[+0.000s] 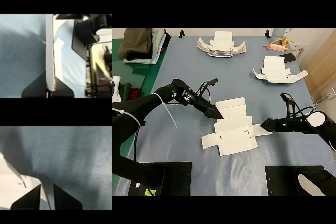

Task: Fold the box.

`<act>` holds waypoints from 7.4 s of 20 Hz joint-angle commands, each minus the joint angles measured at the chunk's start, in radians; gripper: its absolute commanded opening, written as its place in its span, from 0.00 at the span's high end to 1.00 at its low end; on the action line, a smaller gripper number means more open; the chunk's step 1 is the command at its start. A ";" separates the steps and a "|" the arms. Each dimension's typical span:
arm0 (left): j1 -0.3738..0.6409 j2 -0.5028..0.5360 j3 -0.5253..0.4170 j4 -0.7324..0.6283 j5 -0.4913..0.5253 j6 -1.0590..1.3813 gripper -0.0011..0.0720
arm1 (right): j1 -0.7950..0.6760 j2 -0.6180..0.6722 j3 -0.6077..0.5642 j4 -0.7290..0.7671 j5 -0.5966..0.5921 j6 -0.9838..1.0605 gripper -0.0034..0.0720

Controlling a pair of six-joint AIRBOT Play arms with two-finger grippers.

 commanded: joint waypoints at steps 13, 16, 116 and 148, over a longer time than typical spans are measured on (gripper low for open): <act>-0.231 0.357 -0.336 0.057 0.622 0.383 0.97 | 0.000 0.001 0.079 -0.117 -0.049 0.236 0.47; -0.283 0.358 -0.355 0.057 0.664 0.407 0.97 | 0.000 0.001 0.079 -0.109 -0.049 0.236 0.47; -0.339 0.614 -0.427 0.166 0.649 0.261 0.97 | 0.000 0.003 0.079 -0.023 -0.097 0.242 0.47; -0.450 0.494 -0.425 0.183 0.849 0.359 0.97 | 0.000 0.003 0.079 -0.026 -0.088 0.231 0.47</act>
